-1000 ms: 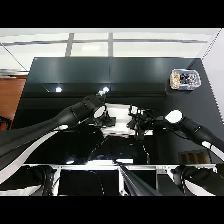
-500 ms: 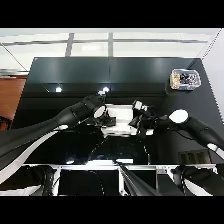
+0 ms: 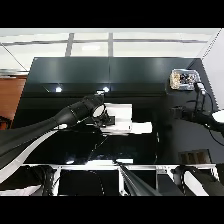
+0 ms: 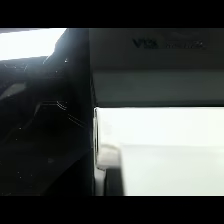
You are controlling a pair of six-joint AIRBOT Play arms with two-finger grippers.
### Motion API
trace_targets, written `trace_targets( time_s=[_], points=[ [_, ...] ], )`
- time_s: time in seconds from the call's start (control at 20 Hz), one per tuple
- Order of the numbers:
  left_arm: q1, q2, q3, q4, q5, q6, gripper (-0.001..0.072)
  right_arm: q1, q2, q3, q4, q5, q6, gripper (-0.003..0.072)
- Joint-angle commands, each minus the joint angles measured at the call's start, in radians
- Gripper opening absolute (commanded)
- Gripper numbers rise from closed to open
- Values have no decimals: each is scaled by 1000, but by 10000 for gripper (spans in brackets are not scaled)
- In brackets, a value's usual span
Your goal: Fold the box and place the chain.
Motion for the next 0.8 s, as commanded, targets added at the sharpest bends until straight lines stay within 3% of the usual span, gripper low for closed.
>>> trace_targets(
  time_s=[0.0,0.2,0.4,0.65,0.7,0.75],
  points=[
    [1,0,0,0,9,-5,25,-68,-42,-43,-21,156,142,16],
    [1,0,0,0,11,-5,26,106,-179,-57,143,264,93,16],
    [1,0,0,0,5,-4,26,294,-298,-48,362,233,-56,17],
    [1,0,0,0,6,-4,26,319,-300,6,400,320,-134,17],
    [1,0,0,0,4,-4,26,319,-300,15,400,327,-134,46],
    [1,0,0,0,3,-4,26,319,-300,21,400,325,-129,314]
  ],
)
